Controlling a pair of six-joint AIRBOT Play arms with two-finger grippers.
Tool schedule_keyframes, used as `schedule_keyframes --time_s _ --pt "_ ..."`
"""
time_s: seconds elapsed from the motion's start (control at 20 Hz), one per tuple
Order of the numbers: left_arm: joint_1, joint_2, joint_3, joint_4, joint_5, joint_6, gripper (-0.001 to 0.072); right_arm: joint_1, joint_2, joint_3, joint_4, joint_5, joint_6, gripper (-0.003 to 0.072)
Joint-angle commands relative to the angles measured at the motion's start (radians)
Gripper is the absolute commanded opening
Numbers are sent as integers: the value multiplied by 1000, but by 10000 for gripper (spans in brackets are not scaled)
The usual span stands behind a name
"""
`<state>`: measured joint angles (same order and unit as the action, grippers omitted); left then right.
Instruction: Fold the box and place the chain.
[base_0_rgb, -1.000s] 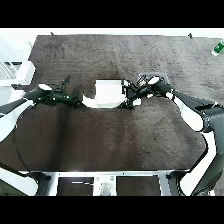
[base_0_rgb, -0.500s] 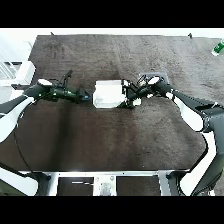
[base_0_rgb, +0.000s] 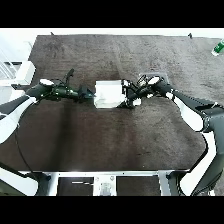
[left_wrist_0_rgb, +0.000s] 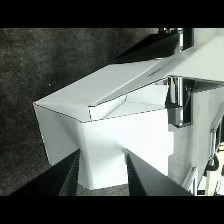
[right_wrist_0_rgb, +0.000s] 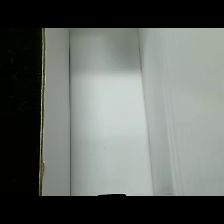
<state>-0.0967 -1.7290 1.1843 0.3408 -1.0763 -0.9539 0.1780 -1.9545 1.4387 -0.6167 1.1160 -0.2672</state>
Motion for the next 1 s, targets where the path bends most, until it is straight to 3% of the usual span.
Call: schedule_keyframes --time_s 0.0,0.3,0.75,0.95 --pt "-21 0 1 36 21 -95 358 0 0 0 0 0 0 557" --pt "-43 10 35 99 23 -151 358 0 0 0 0 0 0 557" --pt "-168 10 205 518 28 -496 357 0 0 0 0 0 0 557" --pt "-209 9 234 584 49 -568 358 0 0 0 0 0 0 557"
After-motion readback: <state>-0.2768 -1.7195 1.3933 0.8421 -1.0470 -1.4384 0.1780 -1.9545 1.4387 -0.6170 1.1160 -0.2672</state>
